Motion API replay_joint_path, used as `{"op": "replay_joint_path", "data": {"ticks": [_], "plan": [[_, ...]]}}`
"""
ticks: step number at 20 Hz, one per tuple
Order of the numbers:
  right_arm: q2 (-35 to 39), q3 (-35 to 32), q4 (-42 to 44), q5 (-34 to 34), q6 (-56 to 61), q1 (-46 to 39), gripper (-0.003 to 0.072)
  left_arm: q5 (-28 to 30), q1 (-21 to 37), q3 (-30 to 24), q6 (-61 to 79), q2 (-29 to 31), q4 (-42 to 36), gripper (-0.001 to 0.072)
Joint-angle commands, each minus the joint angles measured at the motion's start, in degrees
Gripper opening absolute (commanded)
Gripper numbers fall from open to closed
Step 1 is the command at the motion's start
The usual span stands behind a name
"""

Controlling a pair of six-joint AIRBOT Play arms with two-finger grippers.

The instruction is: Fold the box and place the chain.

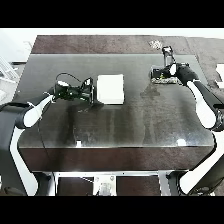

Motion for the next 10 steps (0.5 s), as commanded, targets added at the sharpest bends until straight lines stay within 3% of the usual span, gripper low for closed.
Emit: {"op": "replay_joint_path", "data": {"ticks": [1,3,10], "plan": [[-0.9,0.0,1.4,1.6,-0.7,0.0,0.014,0.0,0.1,0.0,0.0,0.0,0.0,0.0471],[-0.6,0.5,1.4,1.6,-0.7,0.0,0.0004,0.0,0.1,0.0,0.0,0.0,0.0,0.0471],[9.1,0.5,0.4,1.7,-0.7,0.0,0.0006,0.1,0.1,0.0,0.0,0.0,0.0,0.047]]}}
